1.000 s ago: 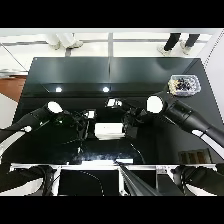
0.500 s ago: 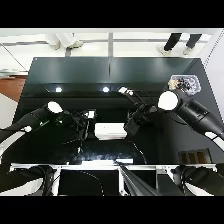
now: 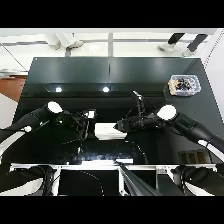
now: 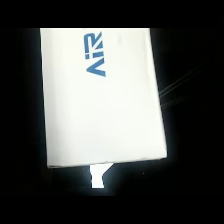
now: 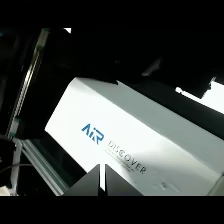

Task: Fold the box and place the chain.

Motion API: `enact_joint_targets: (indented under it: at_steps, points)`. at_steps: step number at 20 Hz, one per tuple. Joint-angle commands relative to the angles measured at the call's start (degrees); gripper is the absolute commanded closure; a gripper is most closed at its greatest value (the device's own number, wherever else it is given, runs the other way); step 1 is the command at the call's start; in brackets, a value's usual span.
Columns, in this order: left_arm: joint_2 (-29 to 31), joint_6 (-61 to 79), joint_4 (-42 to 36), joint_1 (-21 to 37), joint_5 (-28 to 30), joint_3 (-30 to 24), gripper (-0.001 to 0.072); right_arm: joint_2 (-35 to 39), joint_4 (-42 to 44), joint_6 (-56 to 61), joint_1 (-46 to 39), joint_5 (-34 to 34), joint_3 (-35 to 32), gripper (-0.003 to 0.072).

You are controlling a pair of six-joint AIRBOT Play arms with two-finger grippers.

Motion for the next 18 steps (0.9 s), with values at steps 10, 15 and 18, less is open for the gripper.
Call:
enact_joint_targets:
  at_steps: [10,15,18]
  points:
    - [-0.04,0.0,0.02,-0.04,0.0,-0.04,0.02,-5.11,1.11,0.9,0.2,-2.01,-1.27,0.0643]
    - [-0.04,0.02,0.02,-0.04,-0.04,-0.04,0.02,-4.5,1.14,-0.46,-0.81,0.72,-0.63,0.0643]
    - [-0.02,0.02,0.07,0.0,-0.17,-0.04,0.019,-0.28,0.59,-1.36,-5.79,7.89,0.96,0.0643]
